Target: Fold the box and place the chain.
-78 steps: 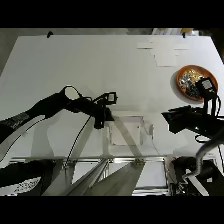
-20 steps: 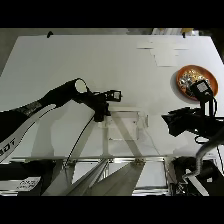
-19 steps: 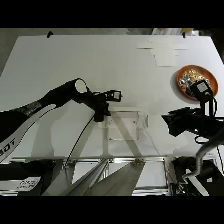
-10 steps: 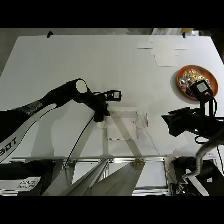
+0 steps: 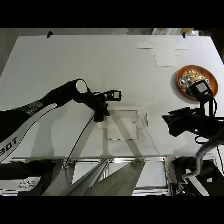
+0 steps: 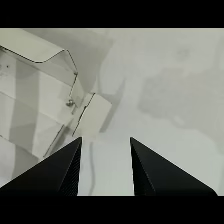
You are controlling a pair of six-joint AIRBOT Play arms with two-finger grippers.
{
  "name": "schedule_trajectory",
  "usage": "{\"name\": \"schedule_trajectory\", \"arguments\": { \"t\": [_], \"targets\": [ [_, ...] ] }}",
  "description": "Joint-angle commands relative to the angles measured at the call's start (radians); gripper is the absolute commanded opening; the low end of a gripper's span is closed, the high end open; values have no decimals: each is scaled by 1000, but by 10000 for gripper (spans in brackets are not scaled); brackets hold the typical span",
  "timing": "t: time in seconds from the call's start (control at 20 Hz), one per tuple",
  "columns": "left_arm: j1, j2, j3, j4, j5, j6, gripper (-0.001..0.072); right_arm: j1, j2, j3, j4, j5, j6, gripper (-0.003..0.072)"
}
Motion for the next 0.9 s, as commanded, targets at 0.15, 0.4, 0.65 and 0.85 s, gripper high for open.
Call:
{"name": "schedule_trajectory", "arguments": {
  "t": [0.15, 0.4, 0.65, 0.85],
  "targets": [
    [0, 0, 0, 3, 0, 0, 11, 1, 0, 0, 7, 5, -90, 337],
    [0, 0, 0, 3, -1, 0, 11, 1, -2, -3, 248, 8, -512, 13],
    [0, 0, 0, 3, -2, 0, 11, 93, -166, -74, 402, 10, -1030, 14],
    [0, 0, 0, 3, -1, 0, 11, 298, -374, -96, 199, -22, -1124, 14]
  ]
}}
